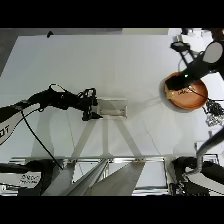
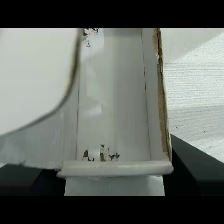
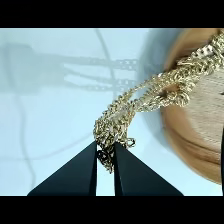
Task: Fold the box and place the chain.
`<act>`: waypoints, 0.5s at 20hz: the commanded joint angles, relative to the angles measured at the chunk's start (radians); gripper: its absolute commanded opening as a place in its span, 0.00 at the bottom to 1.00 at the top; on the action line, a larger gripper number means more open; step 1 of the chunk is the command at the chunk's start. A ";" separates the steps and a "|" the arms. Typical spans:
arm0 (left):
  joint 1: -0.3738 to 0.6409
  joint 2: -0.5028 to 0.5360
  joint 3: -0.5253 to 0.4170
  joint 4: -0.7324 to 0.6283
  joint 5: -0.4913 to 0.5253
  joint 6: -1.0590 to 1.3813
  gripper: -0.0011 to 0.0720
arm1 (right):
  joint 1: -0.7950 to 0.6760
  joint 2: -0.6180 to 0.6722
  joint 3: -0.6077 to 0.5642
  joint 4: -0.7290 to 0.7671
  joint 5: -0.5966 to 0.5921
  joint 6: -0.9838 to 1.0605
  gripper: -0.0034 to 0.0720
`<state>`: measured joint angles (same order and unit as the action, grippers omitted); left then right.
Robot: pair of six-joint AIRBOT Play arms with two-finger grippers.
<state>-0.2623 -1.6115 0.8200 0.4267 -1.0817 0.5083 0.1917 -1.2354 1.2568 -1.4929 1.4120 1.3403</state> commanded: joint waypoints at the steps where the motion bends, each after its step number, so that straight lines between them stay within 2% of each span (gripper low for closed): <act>1: -0.001 0.000 0.001 0.000 0.000 0.000 0.53 | 0.170 0.032 0.000 0.010 0.039 0.025 0.05; 4: -0.001 0.000 0.001 0.000 0.000 0.000 0.53 | 0.297 0.032 0.000 0.023 -0.007 0.051 0.05; 10: -0.001 0.000 0.001 0.000 0.000 0.000 0.53 | 0.444 0.032 0.000 0.178 -0.226 0.049 0.05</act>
<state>-0.2623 -1.6115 0.8200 0.4267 -1.0817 0.5083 0.5705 -1.2049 1.2568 -1.3888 1.2858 1.3872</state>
